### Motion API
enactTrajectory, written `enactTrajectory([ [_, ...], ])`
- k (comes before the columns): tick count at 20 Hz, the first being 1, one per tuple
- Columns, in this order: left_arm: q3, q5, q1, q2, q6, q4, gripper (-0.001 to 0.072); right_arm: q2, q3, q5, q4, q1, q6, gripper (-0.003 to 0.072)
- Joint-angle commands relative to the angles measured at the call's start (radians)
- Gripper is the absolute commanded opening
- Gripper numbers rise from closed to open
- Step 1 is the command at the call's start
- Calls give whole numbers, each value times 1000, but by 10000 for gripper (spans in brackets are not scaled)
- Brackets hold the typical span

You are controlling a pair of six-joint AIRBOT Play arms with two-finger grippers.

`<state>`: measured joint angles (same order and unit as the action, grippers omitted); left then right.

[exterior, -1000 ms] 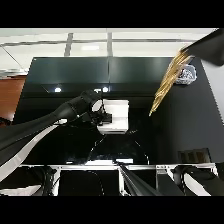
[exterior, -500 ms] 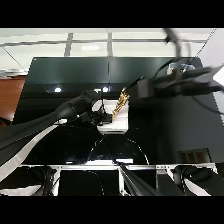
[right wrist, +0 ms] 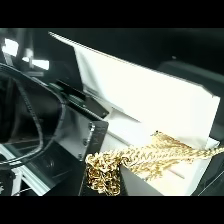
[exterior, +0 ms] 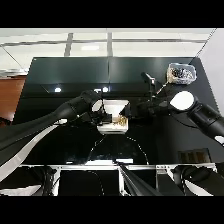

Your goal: Fold the box and place the chain.

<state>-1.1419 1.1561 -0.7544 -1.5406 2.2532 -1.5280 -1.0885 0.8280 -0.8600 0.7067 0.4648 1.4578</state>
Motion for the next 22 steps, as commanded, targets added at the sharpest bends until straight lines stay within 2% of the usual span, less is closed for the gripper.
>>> enactTrajectory([
  [1, -1, -1, 0, 0, 0, 0, 30, -10, -24, 48, 9, 8, 12, 325],
  [5, -1, -1, 0, 0, 0, 0, 30, -9, -22, 37, 120, -187, 13, 324],
  [7, -1, -1, 0, 0, 0, 0, 30, -10, -23, 111, 254, -306, 35, 324],
  [9, -1, -2, 0, 0, 0, 0, 30, -22, -23, 247, 466, -393, 202, 342],
  [10, -1, -2, 0, 0, 0, 0, 30, -45, -23, 323, 535, -427, 277, 634],
  [11, -1, -2, 0, 0, 0, 0, 30, -80, -22, 394, 537, -459, 294, 713],
  [12, -1, -2, 0, 0, 0, 0, 30, -129, -10, 449, 500, -492, 294, 713],
  [14, -1, -2, 0, 0, 0, 0, 30, -256, 69, 457, 473, -539, 292, 712],
  [18, -1, -2, 0, 0, 0, 0, 30, -525, 329, 326, 473, -575, 292, 712],
  [21, -1, 0, 0, 0, 0, 0, 30, -666, 485, 229, 472, -575, 292, 684],
  [22, -1, 0, 0, 0, 0, 0, 30, -690, 516, 220, 472, -575, 290, 618],
])
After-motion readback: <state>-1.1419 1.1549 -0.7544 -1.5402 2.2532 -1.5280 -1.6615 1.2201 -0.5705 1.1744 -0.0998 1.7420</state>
